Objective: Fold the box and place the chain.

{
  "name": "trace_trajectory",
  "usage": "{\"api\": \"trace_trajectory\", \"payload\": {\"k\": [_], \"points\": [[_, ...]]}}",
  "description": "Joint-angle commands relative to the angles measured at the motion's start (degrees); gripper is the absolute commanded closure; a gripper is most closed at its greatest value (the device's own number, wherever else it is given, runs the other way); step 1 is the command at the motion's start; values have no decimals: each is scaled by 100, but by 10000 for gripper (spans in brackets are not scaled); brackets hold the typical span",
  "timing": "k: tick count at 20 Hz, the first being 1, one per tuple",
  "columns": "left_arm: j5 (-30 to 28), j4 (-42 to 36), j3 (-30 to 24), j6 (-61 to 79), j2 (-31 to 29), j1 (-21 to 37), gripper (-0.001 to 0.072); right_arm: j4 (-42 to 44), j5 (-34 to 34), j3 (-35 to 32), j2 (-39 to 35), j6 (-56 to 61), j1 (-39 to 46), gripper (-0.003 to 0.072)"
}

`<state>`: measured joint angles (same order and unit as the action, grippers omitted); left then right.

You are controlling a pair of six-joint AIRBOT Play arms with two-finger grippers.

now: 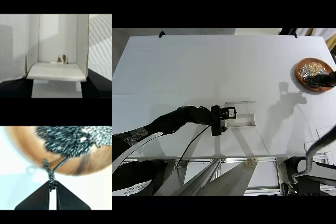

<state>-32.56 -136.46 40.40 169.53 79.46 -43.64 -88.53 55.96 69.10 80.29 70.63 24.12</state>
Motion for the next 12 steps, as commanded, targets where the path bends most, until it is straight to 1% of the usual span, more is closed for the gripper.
{"api": "trace_trajectory", "payload": {"k": [1,4,9,12], "points": [[0,2,2,0,-2,-2,498,42,1054,0,-949,-70,-302,674],[0,0,2,0,-2,-2,499,313,1755,-2,-1766,-98,-568,674],[-2,0,2,0,-2,-2,499,1353,2271,-17,-3012,-173,-848,674],[0,2,2,0,-2,-2,499,1788,2597,-20,-3630,-166,-1067,674]]}}
